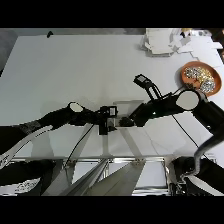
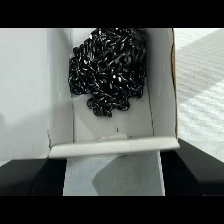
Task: Fold the box and place the chain.
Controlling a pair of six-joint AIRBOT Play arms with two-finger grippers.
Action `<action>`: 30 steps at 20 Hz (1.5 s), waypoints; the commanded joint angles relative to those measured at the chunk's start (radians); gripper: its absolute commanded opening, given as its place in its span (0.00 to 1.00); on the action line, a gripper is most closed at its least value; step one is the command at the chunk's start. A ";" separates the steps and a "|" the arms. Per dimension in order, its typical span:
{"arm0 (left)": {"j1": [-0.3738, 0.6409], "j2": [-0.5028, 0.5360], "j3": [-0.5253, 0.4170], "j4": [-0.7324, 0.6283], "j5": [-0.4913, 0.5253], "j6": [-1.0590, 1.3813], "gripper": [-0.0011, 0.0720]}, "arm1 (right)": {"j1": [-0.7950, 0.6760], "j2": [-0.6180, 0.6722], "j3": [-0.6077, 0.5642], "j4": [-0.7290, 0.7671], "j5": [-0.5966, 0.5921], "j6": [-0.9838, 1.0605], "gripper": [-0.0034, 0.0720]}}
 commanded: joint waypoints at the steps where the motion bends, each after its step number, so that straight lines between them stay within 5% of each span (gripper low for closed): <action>1: 0.000 0.001 -0.001 0.000 0.000 0.000 0.20 | -0.016 0.020 0.021 -0.011 0.011 0.016 0.31; 6: 0.000 0.001 -0.001 0.000 0.000 0.000 0.20 | -0.181 0.085 0.117 -0.122 0.050 0.034 0.31; 11: 0.000 0.001 -0.001 0.000 0.000 0.000 0.20 | -0.372 0.028 0.116 -0.403 -0.001 0.177 0.32; 13: 0.000 0.001 -0.001 0.000 0.000 0.000 0.20 | -0.435 -0.034 0.113 -0.429 -0.035 0.233 0.66; 14: 0.000 0.001 -0.001 0.000 0.000 0.000 0.20 | -0.458 -0.069 0.110 -0.430 -0.051 0.238 0.67; 19: 0.000 0.001 -0.001 0.000 0.000 0.000 0.20 | -0.476 -0.224 0.104 -0.460 -0.103 0.238 0.56; 30: 0.000 0.001 -0.001 0.000 0.000 0.000 0.20 | -0.476 -0.376 0.103 -0.511 -0.193 0.274 0.56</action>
